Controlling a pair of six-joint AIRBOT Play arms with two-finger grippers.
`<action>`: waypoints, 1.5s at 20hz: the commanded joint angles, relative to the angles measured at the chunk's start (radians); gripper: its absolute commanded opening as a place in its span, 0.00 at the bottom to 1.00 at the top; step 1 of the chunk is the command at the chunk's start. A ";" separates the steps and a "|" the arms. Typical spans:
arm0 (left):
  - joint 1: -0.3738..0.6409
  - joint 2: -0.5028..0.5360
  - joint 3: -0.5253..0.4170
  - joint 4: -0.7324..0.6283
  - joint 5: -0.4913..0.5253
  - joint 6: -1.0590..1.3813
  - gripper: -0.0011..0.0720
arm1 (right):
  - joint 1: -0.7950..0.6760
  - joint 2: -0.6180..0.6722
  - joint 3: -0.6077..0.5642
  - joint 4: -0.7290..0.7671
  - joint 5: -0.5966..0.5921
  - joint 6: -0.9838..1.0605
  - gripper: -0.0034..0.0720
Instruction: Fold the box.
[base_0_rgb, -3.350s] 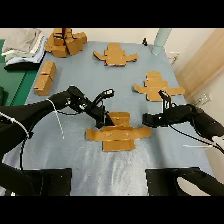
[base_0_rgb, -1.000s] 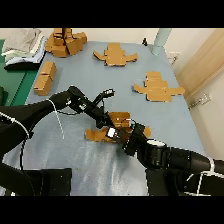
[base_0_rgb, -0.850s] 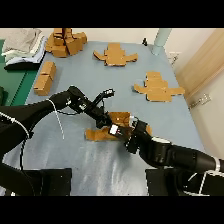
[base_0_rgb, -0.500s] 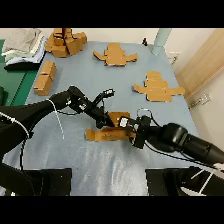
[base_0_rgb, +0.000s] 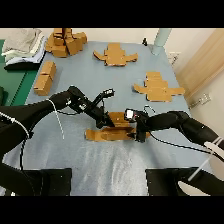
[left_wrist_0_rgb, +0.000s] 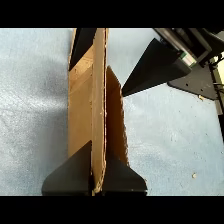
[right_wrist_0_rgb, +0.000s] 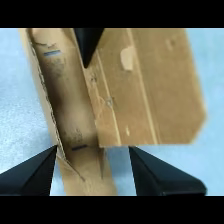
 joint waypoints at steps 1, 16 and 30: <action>0.000 0.000 0.001 0.000 0.000 0.000 0.04 | -0.026 -0.079 0.017 0.092 -0.047 -0.111 1.00; 0.000 0.000 0.001 0.000 0.000 0.000 0.03 | -0.022 -0.108 0.009 0.090 -0.063 -0.112 1.00; 0.000 0.000 0.001 0.000 0.000 0.000 0.04 | -0.003 -0.167 0.009 0.080 -0.045 -0.130 0.98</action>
